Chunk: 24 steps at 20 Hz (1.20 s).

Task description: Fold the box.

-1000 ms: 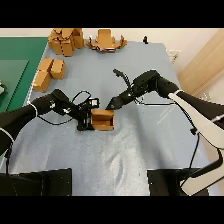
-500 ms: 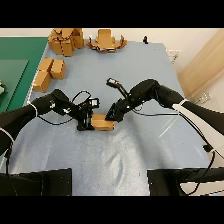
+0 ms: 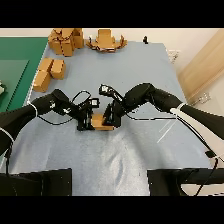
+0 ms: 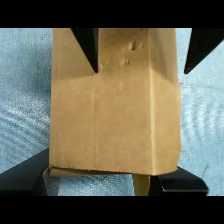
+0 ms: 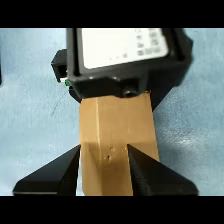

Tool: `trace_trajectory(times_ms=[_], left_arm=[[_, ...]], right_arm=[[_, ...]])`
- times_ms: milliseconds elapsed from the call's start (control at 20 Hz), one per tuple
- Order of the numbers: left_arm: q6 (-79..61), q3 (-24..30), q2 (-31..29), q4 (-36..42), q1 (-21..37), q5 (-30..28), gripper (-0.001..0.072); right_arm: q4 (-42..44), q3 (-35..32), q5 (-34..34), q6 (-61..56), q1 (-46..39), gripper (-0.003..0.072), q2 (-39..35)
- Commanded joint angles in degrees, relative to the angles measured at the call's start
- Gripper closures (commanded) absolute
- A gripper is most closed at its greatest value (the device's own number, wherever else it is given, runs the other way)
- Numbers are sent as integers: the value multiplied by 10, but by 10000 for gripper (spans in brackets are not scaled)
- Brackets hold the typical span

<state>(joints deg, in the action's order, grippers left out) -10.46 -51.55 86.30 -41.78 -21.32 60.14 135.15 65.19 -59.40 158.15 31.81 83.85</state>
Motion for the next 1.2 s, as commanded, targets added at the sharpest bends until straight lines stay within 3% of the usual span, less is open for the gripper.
trace_trajectory(times_ms=[0,150,250,350,400,650,750,1150], left_arm=[[0,0,0,0,0,0,691],[0,0,0,0,0,0,691],[0,0,0,0,0,0,691],[0,0,0,0,0,0,691],[0,0,0,0,0,0,691],[1,0,0,0,0,0,692],[0,0,0,0,0,0,692],[0,0,0,0,0,0,692]], right_arm=[[-19,0,3,5,8,214,-2],[-47,0,36,3,13,350,-2],[-57,0,49,1,15,545,-4],[-57,0,46,-1,15,552,-7],[-57,0,42,-2,15,619,-12],[-58,0,30,-2,15,636,-37],[-62,0,30,-2,15,678,-38],[-85,0,50,-5,17,679,-38]])
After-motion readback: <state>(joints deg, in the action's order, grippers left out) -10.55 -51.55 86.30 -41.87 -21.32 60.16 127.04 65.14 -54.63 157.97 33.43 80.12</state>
